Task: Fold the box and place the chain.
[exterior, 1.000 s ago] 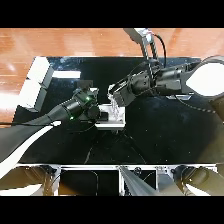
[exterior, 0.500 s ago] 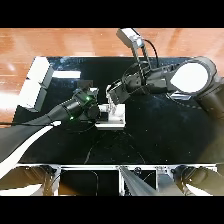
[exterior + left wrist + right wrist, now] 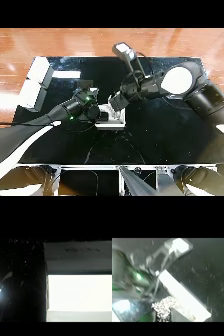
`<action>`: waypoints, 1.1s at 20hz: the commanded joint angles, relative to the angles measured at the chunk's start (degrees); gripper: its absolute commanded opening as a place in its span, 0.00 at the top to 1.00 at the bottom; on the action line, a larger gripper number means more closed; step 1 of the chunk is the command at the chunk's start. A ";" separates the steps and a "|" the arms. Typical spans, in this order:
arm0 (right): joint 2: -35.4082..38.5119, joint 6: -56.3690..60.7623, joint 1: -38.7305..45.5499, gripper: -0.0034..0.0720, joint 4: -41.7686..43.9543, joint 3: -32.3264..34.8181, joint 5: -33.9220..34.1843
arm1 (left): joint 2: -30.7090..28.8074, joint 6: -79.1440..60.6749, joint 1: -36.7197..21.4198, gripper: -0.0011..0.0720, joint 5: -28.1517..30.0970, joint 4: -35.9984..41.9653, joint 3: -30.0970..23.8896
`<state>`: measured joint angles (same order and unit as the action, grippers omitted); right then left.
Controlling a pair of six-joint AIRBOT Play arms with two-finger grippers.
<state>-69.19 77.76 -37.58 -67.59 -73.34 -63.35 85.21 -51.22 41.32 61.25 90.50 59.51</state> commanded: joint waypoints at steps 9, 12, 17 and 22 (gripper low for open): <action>-4.66 -0.20 -0.04 0.91 0.00 5.86 0.61 | 0.02 0.00 -0.02 0.96 -0.07 -0.04 -0.02; -4.66 0.02 -0.26 0.91 0.04 5.86 1.20 | 0.02 0.00 -0.02 0.96 -0.09 -0.04 -0.02; -4.63 1.14 -0.44 0.30 0.00 5.84 0.90 | 0.02 0.00 -0.02 0.96 -0.11 -0.04 -0.02; -0.76 1.11 3.89 0.30 -5.20 5.81 -8.81 | 0.02 0.00 -0.02 0.96 -0.04 -0.04 -0.02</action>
<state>-71.96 78.67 -35.97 -69.08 -67.51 -66.11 85.21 -51.20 41.32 61.14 90.48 59.51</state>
